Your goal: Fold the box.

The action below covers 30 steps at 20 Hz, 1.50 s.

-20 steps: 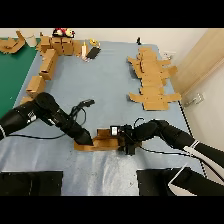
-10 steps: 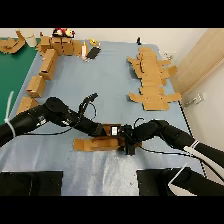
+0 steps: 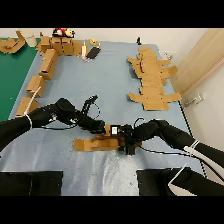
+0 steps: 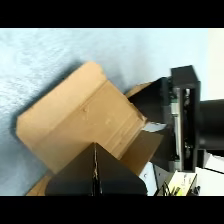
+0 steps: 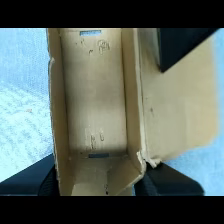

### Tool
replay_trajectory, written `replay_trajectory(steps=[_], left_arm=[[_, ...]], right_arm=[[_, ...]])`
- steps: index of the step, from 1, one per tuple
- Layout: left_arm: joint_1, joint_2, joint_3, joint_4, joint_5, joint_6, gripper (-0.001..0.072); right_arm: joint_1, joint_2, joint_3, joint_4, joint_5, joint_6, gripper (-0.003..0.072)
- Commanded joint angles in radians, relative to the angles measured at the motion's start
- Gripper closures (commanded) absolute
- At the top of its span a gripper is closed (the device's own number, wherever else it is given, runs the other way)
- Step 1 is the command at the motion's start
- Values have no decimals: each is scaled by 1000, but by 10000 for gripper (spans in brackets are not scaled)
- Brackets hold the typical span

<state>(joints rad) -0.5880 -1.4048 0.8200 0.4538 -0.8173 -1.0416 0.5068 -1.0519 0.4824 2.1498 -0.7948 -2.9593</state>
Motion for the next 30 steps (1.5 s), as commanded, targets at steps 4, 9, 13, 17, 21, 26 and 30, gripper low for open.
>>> replay_trajectory(steps=[4,9,13,17,21,26,30], left_arm=[[19,-15,3,32,4,-10,697],[31,50,10,51,-10,211,698],[60,227,-2,343,-7,223,698],[136,425,-68,367,-23,402,698],[61,567,-169,441,-45,547,696],[-62,542,-229,523,-68,584,16],[-128,472,-229,525,-55,591,16]], right_arm=[[0,0,0,0,0,0,191],[0,0,0,-10,0,0,183],[0,0,0,-15,0,0,184],[0,0,0,-15,0,0,184],[0,0,0,-15,0,0,184],[0,0,0,-15,0,0,184],[0,0,0,-15,0,0,184]])
